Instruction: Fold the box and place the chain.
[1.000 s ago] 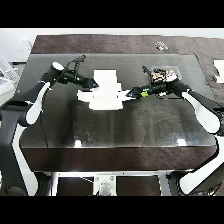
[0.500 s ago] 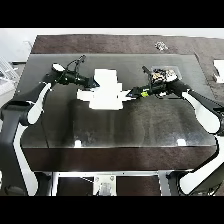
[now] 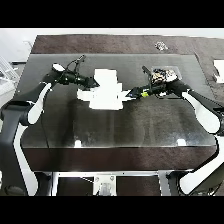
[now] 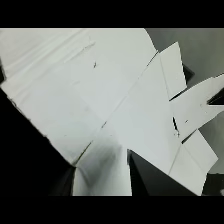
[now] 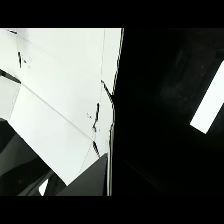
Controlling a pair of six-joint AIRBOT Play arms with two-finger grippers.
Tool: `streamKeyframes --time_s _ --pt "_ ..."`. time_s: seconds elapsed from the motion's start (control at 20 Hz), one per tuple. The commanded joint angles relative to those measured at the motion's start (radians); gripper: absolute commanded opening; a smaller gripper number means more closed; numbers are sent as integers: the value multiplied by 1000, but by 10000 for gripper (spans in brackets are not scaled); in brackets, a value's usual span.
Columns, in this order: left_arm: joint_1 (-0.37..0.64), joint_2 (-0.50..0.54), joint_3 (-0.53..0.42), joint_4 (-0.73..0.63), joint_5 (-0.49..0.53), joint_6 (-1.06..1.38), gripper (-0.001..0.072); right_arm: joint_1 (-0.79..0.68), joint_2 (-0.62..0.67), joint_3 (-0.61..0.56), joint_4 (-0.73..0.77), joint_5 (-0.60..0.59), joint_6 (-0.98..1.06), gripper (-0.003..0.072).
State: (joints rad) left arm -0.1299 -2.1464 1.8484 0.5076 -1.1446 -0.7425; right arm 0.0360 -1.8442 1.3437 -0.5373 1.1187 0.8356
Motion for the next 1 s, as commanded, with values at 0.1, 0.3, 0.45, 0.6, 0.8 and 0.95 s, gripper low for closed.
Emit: streamKeyframes --time_s 0.1,0.3,0.45,0.6,0.8,0.95 --pt "0 0 1 0 -2 10 345 0 0 1 -7 1 -2 11" --pt "0 0 0 1 -30 19 158 0 0 1 -6 1 -2 10" --pt "0 0 0 -7 -49 65 23 0 0 1 -6 1 -2 11" --pt "0 -2 0 -31 -96 155 21 -8 3 1 -5 1 -9 90" --pt "0 -2 0 -92 -135 306 20 -35 39 1 2 1 -11 176" --pt "0 -2 -5 -144 -212 478 18 -93 108 2 6 -1 -36 203"
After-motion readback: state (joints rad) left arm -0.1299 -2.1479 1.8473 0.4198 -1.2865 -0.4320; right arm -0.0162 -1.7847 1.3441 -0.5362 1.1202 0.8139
